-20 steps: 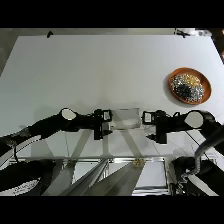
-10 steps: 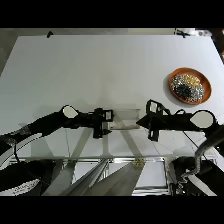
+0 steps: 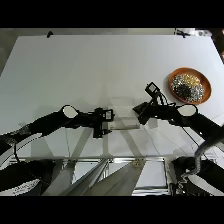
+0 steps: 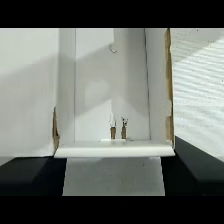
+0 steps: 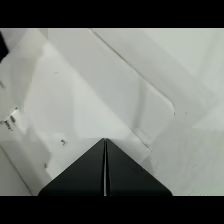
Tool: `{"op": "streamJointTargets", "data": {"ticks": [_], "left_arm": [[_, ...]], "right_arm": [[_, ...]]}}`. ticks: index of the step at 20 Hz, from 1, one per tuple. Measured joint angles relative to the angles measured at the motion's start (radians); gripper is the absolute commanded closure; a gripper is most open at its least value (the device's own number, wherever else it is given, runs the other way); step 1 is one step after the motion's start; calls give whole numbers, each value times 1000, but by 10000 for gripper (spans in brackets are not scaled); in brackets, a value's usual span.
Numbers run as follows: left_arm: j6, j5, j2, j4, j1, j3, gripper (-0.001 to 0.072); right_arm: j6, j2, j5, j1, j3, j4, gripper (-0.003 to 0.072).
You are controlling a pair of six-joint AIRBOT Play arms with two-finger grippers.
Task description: Fold the box and place the chain.
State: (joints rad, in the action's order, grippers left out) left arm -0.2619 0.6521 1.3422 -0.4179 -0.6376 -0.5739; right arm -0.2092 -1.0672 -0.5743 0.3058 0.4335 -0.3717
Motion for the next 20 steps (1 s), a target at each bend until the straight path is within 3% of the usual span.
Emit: {"op": "streamJointTargets", "data": {"ticks": [7,11,16,20], "left_arm": [[0,3,0,-1,0,0,636],[-3,3,0,-2,0,0,636],[-3,4,0,-2,0,0,637],[-3,6,0,-2,0,0,637]], "right_arm": [[-27,-54,-31,-1,2,23,667],[-52,19,-89,0,23,-13,667],[-233,224,-285,-29,57,-339,669],[-253,353,-436,-61,60,-564,669]]}}
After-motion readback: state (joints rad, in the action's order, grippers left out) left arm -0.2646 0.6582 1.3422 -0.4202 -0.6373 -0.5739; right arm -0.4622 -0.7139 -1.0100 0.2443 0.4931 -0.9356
